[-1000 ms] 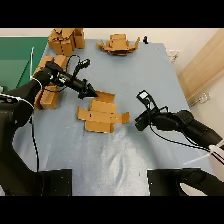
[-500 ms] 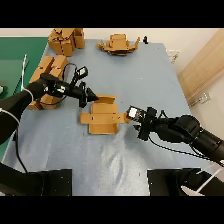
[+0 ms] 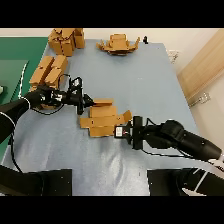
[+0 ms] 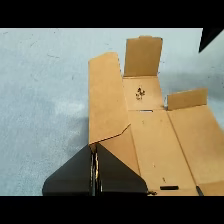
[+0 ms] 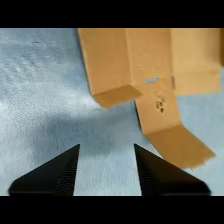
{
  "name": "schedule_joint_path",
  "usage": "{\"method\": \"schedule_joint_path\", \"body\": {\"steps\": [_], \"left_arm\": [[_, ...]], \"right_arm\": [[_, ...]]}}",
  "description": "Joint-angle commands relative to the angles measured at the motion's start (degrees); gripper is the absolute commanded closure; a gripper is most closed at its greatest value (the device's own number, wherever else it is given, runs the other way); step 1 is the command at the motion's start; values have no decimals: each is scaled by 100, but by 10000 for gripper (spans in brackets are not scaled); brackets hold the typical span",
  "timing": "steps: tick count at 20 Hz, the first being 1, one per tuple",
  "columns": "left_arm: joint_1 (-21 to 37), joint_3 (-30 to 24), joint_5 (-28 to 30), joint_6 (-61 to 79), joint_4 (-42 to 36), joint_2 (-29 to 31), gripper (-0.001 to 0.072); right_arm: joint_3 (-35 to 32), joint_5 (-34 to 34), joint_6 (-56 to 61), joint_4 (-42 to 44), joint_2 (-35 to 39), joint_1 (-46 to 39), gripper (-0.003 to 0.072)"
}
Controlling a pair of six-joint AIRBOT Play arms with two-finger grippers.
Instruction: Fold the box.
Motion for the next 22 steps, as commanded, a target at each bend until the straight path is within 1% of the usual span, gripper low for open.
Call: {"method": "schedule_joint_path", "body": {"steps": [1, 3, 6, 9, 12, 14, 16, 20, 22], "left_arm": [[15, -35, -44, 105, -4, 0, 694], [15, -35, -57, 90, -4, 0, 693], [15, -35, -55, 90, 0, 0, 692], [15, -35, -46, 90, 9, 0, 692], [15, -35, -48, 90, 11, 0, 692], [15, -35, -59, 87, 11, 0, 692], [15, -35, -184, 81, 13, 0, 692], [15, -35, -734, 59, 94, 2, 691], [15, -35, -804, -127, 103, 2, 691]], "right_arm": [[0, 977, -192, -13, -619, 225, 90], [4, 1626, -190, -20, -881, 240, 89], [4, 2083, -190, -20, -1176, 238, 89], [4, 2194, -190, -4, -1351, 243, 89], [7, 2457, -175, 28, -1373, 240, 90], [4, 2511, -175, -35, -1373, 234, 93], [13, 2540, -175, -107, -1370, 138, 94], [278, 2660, -175, -177, -1370, 90, 93], [424, 2658, -52, -190, -1370, 85, 94]]}}
